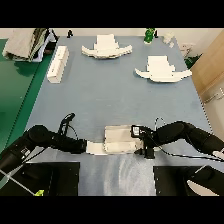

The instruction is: Fold the box.

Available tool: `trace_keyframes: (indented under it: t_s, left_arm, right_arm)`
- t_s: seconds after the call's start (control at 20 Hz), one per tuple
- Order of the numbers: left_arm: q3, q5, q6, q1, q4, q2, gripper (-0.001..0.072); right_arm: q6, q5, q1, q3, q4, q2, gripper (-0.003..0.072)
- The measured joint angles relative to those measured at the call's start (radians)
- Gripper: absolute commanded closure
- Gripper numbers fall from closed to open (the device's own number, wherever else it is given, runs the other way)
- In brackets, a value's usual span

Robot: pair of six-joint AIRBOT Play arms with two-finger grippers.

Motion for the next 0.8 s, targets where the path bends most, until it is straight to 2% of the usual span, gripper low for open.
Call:
trace_keyframes:
  t_s: [0.3, 0.55, 0.8]
  left_arm:
    - [-0.001, 0.108, 0.111, -0.097, -0.110, -0.106, 0.0694]
    - [0.018, 0.145, 0.127, -0.126, -0.134, -0.111, 0.0694]
    - [0.062, 0.132, 0.132, -0.132, -0.137, -0.098, 0.0691]
  right_arm:
    - [0.000, 0.000, 0.000, 0.000, 0.000, 0.000, 0.0177]
    - [0.000, 0.000, 0.000, 0.000, 0.000, 0.000, 0.0177]
    - [0.000, 0.000, 0.000, 0.000, 0.000, 0.000, 0.0177]
